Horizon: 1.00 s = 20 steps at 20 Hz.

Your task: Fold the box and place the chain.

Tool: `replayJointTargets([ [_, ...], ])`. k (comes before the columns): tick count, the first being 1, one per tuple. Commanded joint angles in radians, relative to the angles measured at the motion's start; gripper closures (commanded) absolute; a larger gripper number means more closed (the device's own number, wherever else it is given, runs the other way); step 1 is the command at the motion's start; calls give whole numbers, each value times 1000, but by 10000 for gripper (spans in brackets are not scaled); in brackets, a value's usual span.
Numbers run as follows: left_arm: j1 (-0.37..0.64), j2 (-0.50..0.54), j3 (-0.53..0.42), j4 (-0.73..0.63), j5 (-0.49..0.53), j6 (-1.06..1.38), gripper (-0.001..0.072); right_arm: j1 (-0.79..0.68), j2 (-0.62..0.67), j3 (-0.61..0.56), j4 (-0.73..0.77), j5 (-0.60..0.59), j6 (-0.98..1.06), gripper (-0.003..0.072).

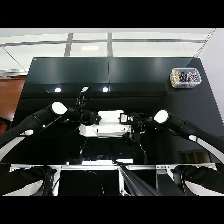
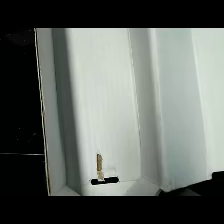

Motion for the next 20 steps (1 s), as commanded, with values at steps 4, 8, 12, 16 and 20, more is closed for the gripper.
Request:
replayJointTargets([
  [4,2,-4,37,76,-90,-7,686,0,0,-1,1,0,1,246],
  [8,14,120,87,343,-146,-169,686,1,0,-1,1,0,1,245],
  [12,107,315,54,549,-243,-197,681,1,0,-1,1,0,1,245],
  [16,161,433,-20,512,-380,233,681,1,0,-1,1,0,1,245],
  [20,125,410,-25,511,-499,404,673,1,0,-1,1,0,1,246],
])
